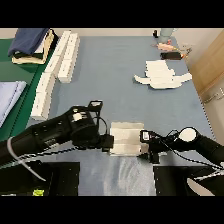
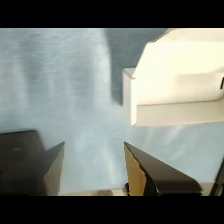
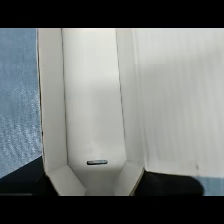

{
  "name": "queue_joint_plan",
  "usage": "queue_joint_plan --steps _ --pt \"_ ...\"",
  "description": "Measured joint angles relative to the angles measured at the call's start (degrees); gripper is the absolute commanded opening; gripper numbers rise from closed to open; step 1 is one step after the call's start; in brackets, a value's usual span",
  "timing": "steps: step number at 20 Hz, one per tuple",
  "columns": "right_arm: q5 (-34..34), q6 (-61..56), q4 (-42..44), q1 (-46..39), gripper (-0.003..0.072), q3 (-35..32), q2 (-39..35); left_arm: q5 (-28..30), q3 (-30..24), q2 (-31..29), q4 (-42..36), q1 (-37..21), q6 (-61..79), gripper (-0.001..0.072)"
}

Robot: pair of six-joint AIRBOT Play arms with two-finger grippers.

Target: Fold the box.

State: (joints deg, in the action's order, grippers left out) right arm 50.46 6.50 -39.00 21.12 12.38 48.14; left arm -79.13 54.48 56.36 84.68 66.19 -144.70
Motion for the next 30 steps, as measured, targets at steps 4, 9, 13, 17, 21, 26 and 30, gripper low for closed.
queue_joint_plan --steps 4,9,13,17,21,26,30 --pt "0.0 0.0 0.0 0.0 0.0592 0.0 0.0 -5.0 0.0 -4.5 5.2 -0.4 1.6 0.0016" --pt "0.0 0.0 0.0 0.0 0.0592 0.0 0.0 -0.9 -0.5 -5.0 5.7 -5.3 16.8 0.0016" --pt "0.0 0.0 0.0 0.0 0.0592 0.0 0.0 5.7 -2.4 -4.5 -1.6 -13.0 40.8 0.0017" --pt "0.0 0.0 0.0 0.0 0.0592 0.0 0.0 11.6 -8.2 -4.5 -11.5 -22.7 77.1 0.0264" --pt "0.0 0.0 0.0 0.0 0.0591 0.0 0.0 17.4 -16.2 -4.6 -22.9 -28.9 107.7 0.0568" --pt "0.0 0.0 0.0 0.0 0.0592 0.0 0.0 29.4 -24.6 -4.7 -34.0 -30.5 127.8 0.0667" --pt "0.0 0.0 0.0 0.0 0.0592 0.0 0.0 34.9 -29.4 -4.9 -40.8 -29.7 136.9 0.0666"
